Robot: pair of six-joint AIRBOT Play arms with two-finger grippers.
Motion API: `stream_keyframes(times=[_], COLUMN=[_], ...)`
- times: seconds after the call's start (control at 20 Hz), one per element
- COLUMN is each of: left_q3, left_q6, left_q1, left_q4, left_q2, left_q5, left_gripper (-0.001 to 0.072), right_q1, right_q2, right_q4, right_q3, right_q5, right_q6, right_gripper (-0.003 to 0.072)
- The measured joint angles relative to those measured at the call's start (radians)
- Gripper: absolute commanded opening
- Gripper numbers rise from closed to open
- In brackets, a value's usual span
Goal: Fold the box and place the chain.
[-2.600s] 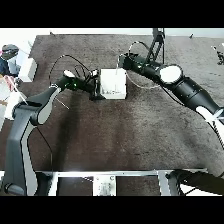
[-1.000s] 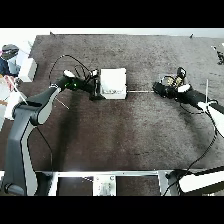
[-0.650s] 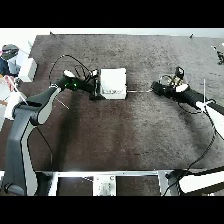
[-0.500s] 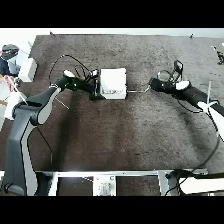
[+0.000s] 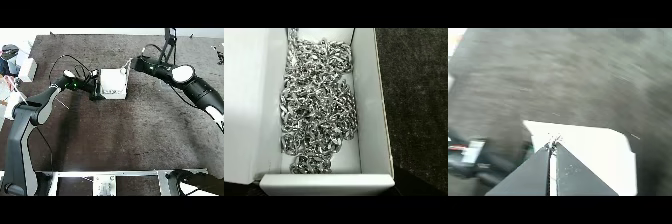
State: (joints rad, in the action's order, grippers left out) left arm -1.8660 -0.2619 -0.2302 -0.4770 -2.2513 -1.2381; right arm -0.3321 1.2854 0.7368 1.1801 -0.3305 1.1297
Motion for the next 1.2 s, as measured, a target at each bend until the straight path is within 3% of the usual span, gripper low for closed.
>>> stream_keyframes(times=[0.45,0.55,0.65,0.9,0.95,1.0,1.05,1.2], left_q3=[0.0,0.0,0.0,0.0,0.0,0.0,0.0,0.0], left_q6=[0.0,0.0,0.0,0.0,0.0,0.0,0.0,0.0], left_q1=[0.0,0.0,0.0,0.0,0.0,0.0,0.0,0.0], left_q4=[0.0,0.0,0.0,0.0,0.0,0.0,0.0,0.0], left_q2=[0.0,0.0,0.0,0.0,0.0,0.0,0.0,0.0], left_q5=[0.0,0.0,0.0,0.0,0.0,0.0,0.0,0.0], left_gripper=[0.0467,0.0467,0.0467,0.0467,0.0467,0.0467,0.0467,0.0467], right_q1=[-0.088,-0.092,-0.092,-0.012,0.02,0.049,0.079,0.175], right_q2=[0.112,0.161,0.196,0.23,0.233,0.233,0.235,0.272], right_q4=[0.02,0.024,0.054,0.162,0.172,0.178,0.182,0.127], right_q3=[0.039,0.04,0.04,0.076,0.09,0.103,0.115,0.175], right_q5=[0.077,0.077,0.076,-0.003,-0.029,-0.047,-0.063,-0.146], right_q6=[-0.012,-0.012,-0.013,-0.026,-0.044,-0.065,-0.092,-0.258], right_gripper=[0.0014,0.0415,0.0335,0.0331,0.0154,0.0075,0.0039,0.004])
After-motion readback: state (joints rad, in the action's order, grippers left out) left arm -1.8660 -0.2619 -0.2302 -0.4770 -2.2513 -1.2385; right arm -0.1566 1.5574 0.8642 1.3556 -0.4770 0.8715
